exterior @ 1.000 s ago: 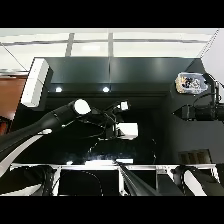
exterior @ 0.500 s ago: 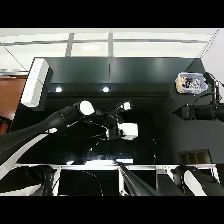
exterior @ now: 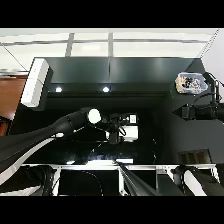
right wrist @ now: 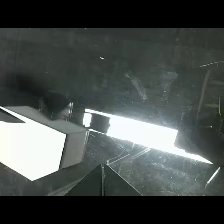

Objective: Fold the box and place the chain.

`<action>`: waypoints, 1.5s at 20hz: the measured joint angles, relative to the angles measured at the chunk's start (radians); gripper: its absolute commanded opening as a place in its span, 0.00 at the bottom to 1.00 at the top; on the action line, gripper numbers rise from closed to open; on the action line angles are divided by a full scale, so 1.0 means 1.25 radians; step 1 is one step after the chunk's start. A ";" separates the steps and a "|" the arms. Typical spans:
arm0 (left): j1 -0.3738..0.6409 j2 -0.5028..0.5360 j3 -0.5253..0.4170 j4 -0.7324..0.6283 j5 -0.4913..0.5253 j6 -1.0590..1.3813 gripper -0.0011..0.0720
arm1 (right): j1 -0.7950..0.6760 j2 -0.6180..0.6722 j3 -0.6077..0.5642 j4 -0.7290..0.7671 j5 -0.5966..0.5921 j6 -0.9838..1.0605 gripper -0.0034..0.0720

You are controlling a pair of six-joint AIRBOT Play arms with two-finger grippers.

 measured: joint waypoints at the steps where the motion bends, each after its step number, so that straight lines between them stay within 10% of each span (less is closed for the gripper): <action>1: -0.007 -0.001 0.003 0.032 -0.005 -0.012 0.47 | 0.000 0.000 0.000 0.000 0.000 0.000 0.06; 9: 0.100 0.110 0.039 0.360 -0.218 -0.447 0.42 | 0.000 0.000 0.000 0.020 0.001 -0.003 0.06; 18: 0.693 0.336 -0.097 0.562 -0.482 -0.766 0.42 | 0.011 0.000 0.000 0.036 -0.006 -0.022 0.06; 24: 1.050 0.375 -0.136 0.538 -0.438 -0.764 0.42 | 0.050 0.000 0.000 0.041 -0.033 -0.031 0.06; 30: 1.147 0.371 -0.141 0.458 -0.242 -0.626 0.42 | 0.070 0.000 0.000 0.046 -0.063 -0.030 0.06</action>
